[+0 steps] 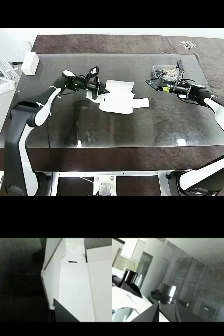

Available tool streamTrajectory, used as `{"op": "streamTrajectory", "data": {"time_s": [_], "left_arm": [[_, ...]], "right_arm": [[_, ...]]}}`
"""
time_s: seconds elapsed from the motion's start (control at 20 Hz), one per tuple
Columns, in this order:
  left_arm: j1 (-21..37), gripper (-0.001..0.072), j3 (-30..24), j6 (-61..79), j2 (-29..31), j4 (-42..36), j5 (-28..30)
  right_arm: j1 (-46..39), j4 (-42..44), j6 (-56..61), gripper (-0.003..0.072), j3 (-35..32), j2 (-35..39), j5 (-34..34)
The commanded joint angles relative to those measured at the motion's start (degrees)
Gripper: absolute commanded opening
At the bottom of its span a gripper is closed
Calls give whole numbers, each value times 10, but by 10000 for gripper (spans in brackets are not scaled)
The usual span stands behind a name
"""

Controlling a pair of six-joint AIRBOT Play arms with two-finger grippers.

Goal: Fold the box and place the chain.

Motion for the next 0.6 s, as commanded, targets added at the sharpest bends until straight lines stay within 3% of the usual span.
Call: {"op": "streamTrajectory", "data": {"time_s": [0.0, 0.15, 0.55], "left_arm": [[-1, 16, 0, 9, 1, -13, 10], [5, 15, 0, 19, 1, -61, -5], [7, 15, -49, 62, 2, -76, 12]], "right_arm": [[0, -12, -1, 237, -6, 0, 0], [0, -14, -2, 237, -7, 0, 0], [0, -14, -1, 235, -7, 0, 0]]}}
